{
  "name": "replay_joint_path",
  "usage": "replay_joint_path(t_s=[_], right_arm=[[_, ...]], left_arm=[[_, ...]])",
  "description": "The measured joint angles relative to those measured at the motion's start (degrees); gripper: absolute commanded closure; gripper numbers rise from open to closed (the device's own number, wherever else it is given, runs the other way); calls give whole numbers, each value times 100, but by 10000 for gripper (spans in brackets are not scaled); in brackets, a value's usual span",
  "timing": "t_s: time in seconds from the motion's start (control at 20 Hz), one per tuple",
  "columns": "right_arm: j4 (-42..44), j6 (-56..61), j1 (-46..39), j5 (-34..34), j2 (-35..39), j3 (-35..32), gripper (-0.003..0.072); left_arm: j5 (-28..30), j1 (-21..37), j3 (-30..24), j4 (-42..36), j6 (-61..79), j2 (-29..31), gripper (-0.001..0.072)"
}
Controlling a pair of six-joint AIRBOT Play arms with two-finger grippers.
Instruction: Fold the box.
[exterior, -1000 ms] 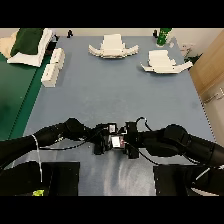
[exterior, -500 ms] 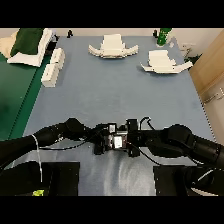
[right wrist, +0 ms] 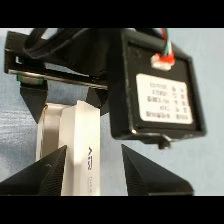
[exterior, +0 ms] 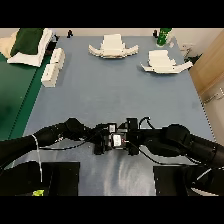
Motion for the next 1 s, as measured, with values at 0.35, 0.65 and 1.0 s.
replay_joint_path(t_s=[0.35,0.65,1.0], right_arm=[[479,-48,35,-173,-103,0,181],[804,-122,37,-444,-85,0,180],[920,341,-39,-496,496,-26,419]], left_arm=[[-2,0,0,4,9,0,327],[-2,0,0,4,9,0,327],[-2,0,0,2,7,0,327]])
